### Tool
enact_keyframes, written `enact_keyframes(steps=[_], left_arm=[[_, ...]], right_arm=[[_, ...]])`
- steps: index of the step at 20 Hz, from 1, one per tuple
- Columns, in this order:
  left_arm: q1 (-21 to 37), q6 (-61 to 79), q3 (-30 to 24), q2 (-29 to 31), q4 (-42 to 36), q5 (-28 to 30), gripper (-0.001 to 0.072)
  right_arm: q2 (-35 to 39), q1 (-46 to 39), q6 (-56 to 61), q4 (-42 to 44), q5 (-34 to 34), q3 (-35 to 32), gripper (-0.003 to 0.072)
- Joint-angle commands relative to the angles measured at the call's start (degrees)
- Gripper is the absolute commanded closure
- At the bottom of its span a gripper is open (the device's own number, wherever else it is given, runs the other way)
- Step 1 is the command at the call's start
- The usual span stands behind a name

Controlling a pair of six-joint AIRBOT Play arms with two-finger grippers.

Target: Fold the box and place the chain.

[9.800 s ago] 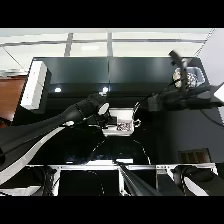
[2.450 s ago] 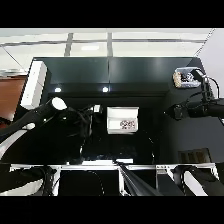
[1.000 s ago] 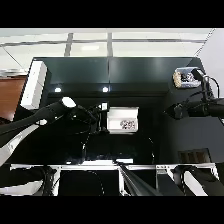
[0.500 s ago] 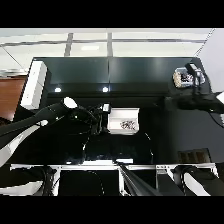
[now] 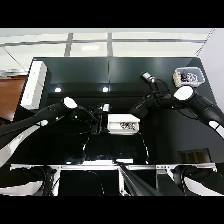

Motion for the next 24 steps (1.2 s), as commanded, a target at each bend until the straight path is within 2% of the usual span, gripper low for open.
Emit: enact_keyframes(steps=[1, 9, 20, 21, 22, 23, 24], left_arm=[[0.0, 0.0, 0.0, 0.0, 0.0, 0.0, 0.0265], [-0.1, 0.0, 0.0, 0.0, 0.0, 0.0, 0.0265], [-0.1, 0.0, 0.0, 0.0, 0.0, 0.0, 0.0265], [-0.1, 0.0, 0.0, 0.0, 0.0, 0.0, 0.0264], [-0.1, 0.0, 0.0, 0.0, 0.0, 0.0, 0.0264], [-0.1, 0.0, 0.0, 0.0, 0.0, 0.0, 0.0265], [-0.1, 0.0, 0.0, 0.0, 0.0, 0.0, 0.0265]], right_arm=[[-0.3, 1.5, -16.2, -1.9, 9.0, 1.3, 0.0001], [-0.1, 1.6, -18.4, -2.1, 15.1, 1.3, 0.0001], [-0.1, 4.8, -18.4, -7.7, 10.6, 1.2, 0.0001], [-0.1, 4.8, -18.4, -7.6, 10.6, 1.2, 0.0042], [-0.1, 4.8, -18.4, -7.6, 10.9, 1.2, 0.0136], [-0.1, 4.8, -18.3, -7.6, 11.1, 1.2, 0.015], [-0.1, 4.8, -18.3, -7.6, 11.1, 1.2, 0.0227]])
